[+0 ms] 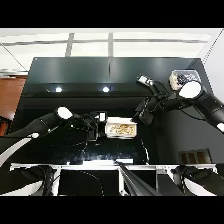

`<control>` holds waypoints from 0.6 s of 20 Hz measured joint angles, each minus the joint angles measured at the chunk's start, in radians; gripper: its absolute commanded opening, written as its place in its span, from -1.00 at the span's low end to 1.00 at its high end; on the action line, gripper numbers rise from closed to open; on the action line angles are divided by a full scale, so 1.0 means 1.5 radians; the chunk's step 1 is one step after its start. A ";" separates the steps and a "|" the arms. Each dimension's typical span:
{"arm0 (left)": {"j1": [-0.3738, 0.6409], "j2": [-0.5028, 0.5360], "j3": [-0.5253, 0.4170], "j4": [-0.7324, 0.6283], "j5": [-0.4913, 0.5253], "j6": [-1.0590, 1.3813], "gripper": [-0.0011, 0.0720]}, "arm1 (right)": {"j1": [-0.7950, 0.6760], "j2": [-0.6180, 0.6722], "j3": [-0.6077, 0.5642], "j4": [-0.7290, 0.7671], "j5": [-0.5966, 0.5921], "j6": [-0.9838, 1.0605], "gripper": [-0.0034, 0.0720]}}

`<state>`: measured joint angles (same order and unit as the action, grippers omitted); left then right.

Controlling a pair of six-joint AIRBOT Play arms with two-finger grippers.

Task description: Fold the box and place the chain.

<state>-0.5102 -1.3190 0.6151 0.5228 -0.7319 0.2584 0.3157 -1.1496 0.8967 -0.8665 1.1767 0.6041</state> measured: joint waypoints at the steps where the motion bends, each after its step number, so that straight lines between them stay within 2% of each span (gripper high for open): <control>1: 0.000 0.000 0.000 0.000 0.000 0.000 -0.19 | 0.008 0.000 -0.002 -0.008 -0.001 -0.009 0.95; 10: 0.000 0.000 0.000 -0.002 0.004 -0.002 -0.19 | 0.075 0.000 -0.035 -0.068 -0.036 -0.113 0.94; 11: 0.000 0.000 0.000 -0.002 0.004 -0.002 -0.19 | 0.076 0.001 -0.035 -0.070 -0.037 -0.119 0.81; 12: 0.000 0.000 0.000 -0.002 0.004 -0.002 -0.19 | 0.077 0.000 -0.036 -0.074 -0.038 -0.123 0.79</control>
<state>-0.5102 -1.3190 0.6151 0.5201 -0.7261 0.2558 0.4313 -1.1492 0.8429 -0.9771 1.1202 0.4194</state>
